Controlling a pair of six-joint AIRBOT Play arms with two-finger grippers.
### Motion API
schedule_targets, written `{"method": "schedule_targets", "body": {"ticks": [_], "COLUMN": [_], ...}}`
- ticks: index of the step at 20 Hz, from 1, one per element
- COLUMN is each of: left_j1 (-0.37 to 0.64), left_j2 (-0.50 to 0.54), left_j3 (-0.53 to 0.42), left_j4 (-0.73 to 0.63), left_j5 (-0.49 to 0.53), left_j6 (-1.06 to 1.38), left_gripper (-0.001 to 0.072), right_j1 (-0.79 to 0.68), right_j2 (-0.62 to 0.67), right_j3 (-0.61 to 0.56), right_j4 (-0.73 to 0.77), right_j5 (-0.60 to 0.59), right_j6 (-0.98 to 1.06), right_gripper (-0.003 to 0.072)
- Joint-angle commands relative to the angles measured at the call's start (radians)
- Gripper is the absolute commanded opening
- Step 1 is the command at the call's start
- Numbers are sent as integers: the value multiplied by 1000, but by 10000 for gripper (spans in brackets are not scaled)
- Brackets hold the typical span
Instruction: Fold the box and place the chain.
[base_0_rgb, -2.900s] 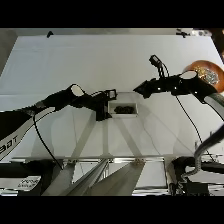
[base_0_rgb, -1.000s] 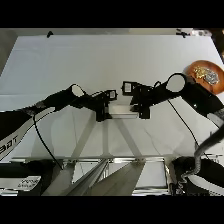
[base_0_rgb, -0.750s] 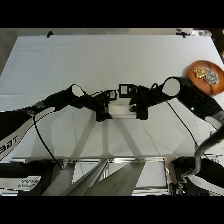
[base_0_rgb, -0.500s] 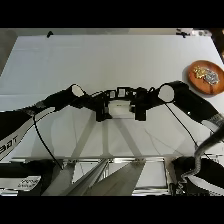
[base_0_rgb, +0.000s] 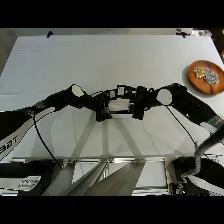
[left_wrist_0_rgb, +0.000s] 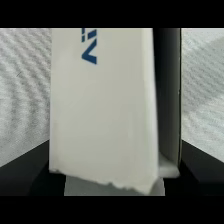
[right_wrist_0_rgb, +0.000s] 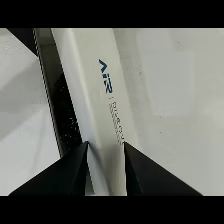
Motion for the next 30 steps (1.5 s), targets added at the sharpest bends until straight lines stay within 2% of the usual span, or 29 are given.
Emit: {"method": "schedule_targets", "body": {"ticks": [1, 4, 6, 24, 30], "left_j1": [1, 1, 1, 1, 1], "left_j2": [1, 1, 1, 1, 1], "left_j3": [0, 0, 0, 0, 0], "left_j4": [1, 1, 1, 1, 1], "left_j5": [-1, -1, -1, -1, -1], "left_j6": [0, 0, 0, 0, 0], "left_gripper": [352, 352, 352, 352, 352], "right_j1": [2, 2, 2, 42, 42], "right_j2": [0, 0, 0, 5, 112], "right_j3": [-18, -35, -44, -69, -68], "right_j4": [0, 1, 1, -10, -43], "right_j5": [10, 5, 3, 45, -51], "right_j6": [5, 26, 29, 56, 97], "right_gripper": [221, 216, 170, 182, 307]}}
